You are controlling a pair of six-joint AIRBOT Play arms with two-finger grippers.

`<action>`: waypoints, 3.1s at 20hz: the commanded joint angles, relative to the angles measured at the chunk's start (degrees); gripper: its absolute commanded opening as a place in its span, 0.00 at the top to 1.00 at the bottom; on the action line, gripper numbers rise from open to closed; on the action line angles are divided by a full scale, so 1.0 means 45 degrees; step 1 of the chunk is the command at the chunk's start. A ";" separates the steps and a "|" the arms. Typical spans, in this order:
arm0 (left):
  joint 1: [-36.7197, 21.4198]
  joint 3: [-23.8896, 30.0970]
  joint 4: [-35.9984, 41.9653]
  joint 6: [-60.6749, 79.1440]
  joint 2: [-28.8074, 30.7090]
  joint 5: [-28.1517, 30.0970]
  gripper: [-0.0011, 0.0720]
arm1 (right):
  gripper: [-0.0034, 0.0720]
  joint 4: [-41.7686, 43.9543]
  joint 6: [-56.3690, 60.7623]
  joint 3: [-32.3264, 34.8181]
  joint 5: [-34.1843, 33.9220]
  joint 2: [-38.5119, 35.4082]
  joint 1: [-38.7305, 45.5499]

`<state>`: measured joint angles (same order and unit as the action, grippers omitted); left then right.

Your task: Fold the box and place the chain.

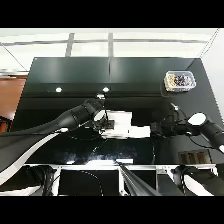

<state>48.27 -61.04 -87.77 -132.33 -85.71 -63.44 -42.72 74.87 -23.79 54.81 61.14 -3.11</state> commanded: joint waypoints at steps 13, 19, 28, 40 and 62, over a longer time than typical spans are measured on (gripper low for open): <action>-0.0015 -0.0010 0.0000 0.0019 0.0005 0.0024 0.94 | 0.12 0.3201 -0.3259 -0.2798 0.2613 0.2263 -0.1258; -0.0010 -0.0010 0.0000 0.0019 0.0005 0.0029 0.94 | 0.13 0.2618 -0.2511 -0.2856 0.0413 0.2263 -0.3215; -0.0015 -0.0010 0.0000 0.0019 0.0005 0.0034 0.94 | 0.23 -0.4527 0.6246 -0.4838 -0.1938 0.2273 -0.7159; -0.0015 -0.0010 -0.0005 0.0019 0.0005 0.0039 0.94 | 0.54 -0.8510 1.1060 -0.6649 0.0486 0.3604 -0.8791; -0.0024 -0.0010 0.0000 0.0019 0.0005 0.0238 0.94 | 0.63 -0.8476 1.3061 -0.7407 0.1486 0.4843 -0.9146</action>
<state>48.21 -61.04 -87.79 -132.16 -85.71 -62.13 -80.84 133.23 -57.06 61.56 82.96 -44.25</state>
